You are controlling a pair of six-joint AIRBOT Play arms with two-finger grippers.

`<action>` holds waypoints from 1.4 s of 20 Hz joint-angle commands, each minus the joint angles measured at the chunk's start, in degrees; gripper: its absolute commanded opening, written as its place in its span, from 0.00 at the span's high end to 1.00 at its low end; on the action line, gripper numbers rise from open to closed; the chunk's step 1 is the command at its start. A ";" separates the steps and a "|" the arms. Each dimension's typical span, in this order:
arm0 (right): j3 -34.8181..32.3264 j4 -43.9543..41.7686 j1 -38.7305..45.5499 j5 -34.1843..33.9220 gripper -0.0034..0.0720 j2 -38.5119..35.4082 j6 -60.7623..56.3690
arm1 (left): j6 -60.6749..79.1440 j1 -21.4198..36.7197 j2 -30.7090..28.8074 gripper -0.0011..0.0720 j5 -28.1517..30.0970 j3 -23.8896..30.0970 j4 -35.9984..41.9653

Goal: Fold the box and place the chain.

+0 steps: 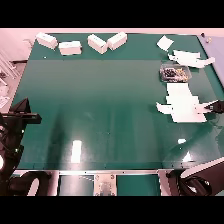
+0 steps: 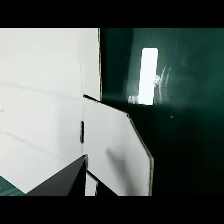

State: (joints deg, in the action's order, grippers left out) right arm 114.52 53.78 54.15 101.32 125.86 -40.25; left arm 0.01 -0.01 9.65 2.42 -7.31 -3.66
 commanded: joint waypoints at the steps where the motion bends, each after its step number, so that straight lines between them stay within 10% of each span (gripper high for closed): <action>1: -0.09 -2.03 -0.52 0.33 0.57 0.85 0.04 | 0.00 0.00 0.00 0.95 0.02 -0.04 -0.02; 6: -0.11 -3.65 -1.92 1.07 0.94 1.09 -0.02 | 0.00 0.00 0.00 0.95 0.00 -0.04 -0.02; 13: -2.80 -9.49 -3.13 4.26 0.94 0.55 -10.84 | 0.00 0.00 0.00 0.95 0.00 -0.04 -0.02; 28: -36.92 -29.77 -27.91 -7.48 0.95 -18.69 4.15 | 0.00 0.00 0.00 0.95 0.00 -0.04 -0.02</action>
State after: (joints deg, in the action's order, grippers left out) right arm 83.68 29.76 31.40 100.92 111.44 -39.55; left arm 0.01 -0.01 9.65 2.39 -7.31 -3.66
